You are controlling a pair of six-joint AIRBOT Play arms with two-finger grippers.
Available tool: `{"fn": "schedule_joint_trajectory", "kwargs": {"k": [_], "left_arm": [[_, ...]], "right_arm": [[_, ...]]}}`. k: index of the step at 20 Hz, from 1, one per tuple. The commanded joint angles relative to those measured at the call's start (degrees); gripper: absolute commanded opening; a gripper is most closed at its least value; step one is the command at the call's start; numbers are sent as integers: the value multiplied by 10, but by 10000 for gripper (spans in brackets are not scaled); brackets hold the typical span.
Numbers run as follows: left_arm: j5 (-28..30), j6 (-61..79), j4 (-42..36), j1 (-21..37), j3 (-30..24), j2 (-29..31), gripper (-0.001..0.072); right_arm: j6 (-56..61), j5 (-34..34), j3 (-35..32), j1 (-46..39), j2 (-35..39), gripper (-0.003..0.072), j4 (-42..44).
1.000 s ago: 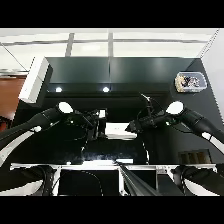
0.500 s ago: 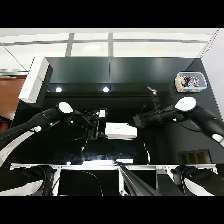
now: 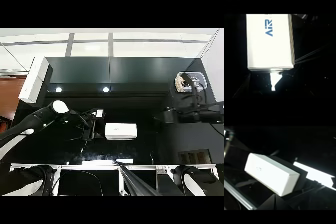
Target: Fold the box and place the chain.
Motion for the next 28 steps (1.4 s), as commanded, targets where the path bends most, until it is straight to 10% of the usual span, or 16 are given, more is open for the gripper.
{"fn": "schedule_joint_trajectory", "kwargs": {"k": [1, 9, 28], "left_arm": [[-22, -80, 36, 5, 1, 58, 713], [116, -185, -21, -126, 85, -2, 713], [88, -256, -16, -168, 141, -89, 708]], "right_arm": [[18, 26, 0, -50, 23, 12, -46], [27, 7, -7, -51, 23, 12, -46], [21, -4, -7, -51, 23, 12, -45]]}}
